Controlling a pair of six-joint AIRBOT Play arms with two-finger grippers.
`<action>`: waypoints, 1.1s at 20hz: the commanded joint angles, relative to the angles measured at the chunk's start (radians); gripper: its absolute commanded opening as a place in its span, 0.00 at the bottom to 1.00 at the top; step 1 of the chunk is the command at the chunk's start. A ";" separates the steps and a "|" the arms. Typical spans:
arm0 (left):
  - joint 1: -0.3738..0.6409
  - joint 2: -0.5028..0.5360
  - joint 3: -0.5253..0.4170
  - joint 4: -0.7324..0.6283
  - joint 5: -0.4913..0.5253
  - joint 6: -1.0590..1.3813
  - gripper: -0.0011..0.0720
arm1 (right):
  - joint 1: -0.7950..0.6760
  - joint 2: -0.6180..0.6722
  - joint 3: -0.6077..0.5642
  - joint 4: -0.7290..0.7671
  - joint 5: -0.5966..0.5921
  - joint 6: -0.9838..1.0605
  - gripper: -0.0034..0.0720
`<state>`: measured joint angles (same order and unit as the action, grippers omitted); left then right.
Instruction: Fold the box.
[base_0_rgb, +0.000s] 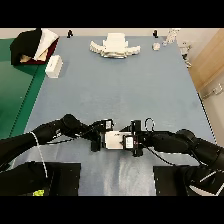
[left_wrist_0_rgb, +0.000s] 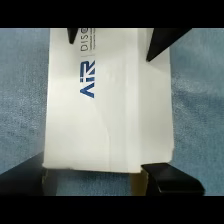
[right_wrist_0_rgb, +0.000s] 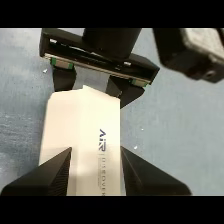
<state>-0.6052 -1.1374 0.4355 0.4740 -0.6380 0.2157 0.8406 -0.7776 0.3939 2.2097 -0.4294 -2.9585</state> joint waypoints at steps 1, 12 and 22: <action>0.000 0.000 0.001 0.001 0.000 0.000 0.65 | 0.001 0.010 0.000 -0.011 0.030 0.000 0.68; 0.000 0.000 0.001 0.001 0.000 0.000 0.65 | 0.000 0.023 -0.007 0.039 -0.041 0.018 0.68; 0.000 0.000 0.001 0.001 0.000 0.001 0.65 | 0.001 -0.039 -0.008 0.039 -0.039 0.018 0.68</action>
<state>-0.6052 -1.1374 0.4355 0.4747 -0.6376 0.2161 0.8410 -0.7963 0.3866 2.2478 -0.4694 -2.9410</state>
